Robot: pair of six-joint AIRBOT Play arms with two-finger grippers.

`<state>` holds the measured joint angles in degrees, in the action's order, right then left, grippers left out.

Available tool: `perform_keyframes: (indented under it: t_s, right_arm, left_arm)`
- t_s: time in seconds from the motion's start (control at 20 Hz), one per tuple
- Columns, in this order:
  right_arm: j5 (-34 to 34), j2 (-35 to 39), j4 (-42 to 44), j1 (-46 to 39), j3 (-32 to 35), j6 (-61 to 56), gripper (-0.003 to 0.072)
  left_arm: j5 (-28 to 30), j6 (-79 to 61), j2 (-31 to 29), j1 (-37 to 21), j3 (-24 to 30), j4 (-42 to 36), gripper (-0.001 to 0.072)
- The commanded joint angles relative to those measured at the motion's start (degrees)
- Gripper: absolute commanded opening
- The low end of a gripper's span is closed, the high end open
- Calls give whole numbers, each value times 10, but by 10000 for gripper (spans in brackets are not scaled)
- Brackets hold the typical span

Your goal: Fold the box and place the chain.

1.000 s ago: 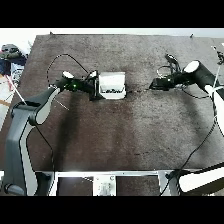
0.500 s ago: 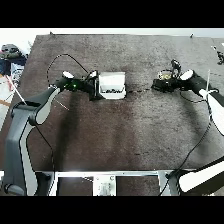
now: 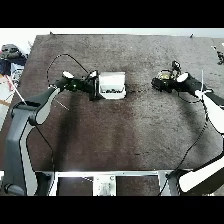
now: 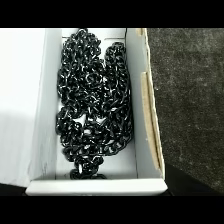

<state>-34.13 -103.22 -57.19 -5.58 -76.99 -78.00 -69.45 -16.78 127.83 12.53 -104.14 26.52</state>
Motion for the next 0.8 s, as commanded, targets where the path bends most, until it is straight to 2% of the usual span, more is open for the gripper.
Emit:
perform_keyframes:
  t_s: [0.0,0.15,0.3,0.5,0.75]
  right_arm:
    - [0,3,8,1,0,-2,15]
    - [-46,42,62,16,0,57,14]
    - [-81,112,130,51,0,141,15]
    - [-65,208,143,112,0,176,15]
    - [-27,249,145,175,-2,185,15]
  left_arm:
    - [0,0,0,0,0,0,469]
    - [0,0,0,0,0,0,469]
    - [0,0,0,0,0,0,469]
    - [0,0,0,0,0,0,469]
    - [0,0,0,0,0,0,469]
